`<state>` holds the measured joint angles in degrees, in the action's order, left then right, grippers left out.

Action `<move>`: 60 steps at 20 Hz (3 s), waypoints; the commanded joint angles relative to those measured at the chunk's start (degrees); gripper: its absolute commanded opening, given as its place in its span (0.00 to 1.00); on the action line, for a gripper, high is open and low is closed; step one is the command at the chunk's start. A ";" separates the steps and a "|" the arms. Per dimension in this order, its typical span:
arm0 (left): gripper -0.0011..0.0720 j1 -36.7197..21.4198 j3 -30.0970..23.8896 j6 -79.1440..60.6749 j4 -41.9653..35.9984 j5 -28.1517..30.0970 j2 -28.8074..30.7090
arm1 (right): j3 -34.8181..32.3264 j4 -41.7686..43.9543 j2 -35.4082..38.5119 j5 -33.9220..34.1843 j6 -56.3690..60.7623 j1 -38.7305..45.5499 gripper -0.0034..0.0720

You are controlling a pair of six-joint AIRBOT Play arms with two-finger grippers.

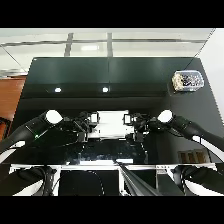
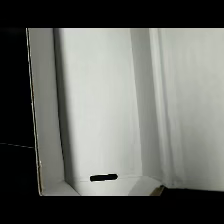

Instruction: Fold the box and place the chain.

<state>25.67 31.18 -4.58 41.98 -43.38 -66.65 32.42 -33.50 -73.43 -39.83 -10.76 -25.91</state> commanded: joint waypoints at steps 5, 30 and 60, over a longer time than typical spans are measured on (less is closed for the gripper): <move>0.21 0.79 0.04 -0.15 -3.26 -0.33 -0.09 | -0.04 0.04 -0.04 0.02 0.04 -0.04 0.44; 0.21 2.08 0.04 0.04 -14.34 3.08 -4.79 | -0.04 0.02 -0.04 0.02 0.04 -0.04 0.44; 0.05 -13.68 1.38 43.10 15.91 -9.51 18.18 | -0.04 0.02 -0.04 0.02 0.04 -0.04 0.44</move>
<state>17.52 32.38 21.19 46.46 -48.99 -54.50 32.42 -33.50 -73.43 -39.81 -10.87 -25.91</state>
